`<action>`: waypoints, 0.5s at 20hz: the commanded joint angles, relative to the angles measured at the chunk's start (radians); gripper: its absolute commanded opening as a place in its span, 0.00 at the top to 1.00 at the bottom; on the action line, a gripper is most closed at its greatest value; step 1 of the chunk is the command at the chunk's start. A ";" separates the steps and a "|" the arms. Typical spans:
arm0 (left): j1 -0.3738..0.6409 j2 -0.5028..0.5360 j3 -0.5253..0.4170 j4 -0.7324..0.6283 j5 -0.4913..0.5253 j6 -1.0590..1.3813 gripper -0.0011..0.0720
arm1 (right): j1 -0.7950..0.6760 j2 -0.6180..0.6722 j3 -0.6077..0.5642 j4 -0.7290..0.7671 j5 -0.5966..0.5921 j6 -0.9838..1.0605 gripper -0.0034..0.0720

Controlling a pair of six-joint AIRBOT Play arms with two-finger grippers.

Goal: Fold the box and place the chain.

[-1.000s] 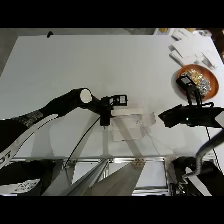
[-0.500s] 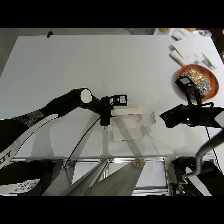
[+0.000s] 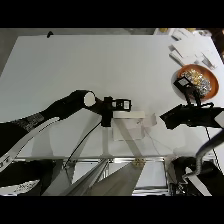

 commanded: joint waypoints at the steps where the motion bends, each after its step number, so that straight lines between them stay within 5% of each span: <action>1: -0.018 0.005 0.008 0.038 0.013 -0.034 0.98 | 0.001 0.001 0.001 0.000 0.001 -0.004 0.51; 10: -0.018 -0.023 0.007 0.046 0.023 -0.034 0.98 | 0.001 0.001 0.001 -0.004 -0.002 -0.030 0.51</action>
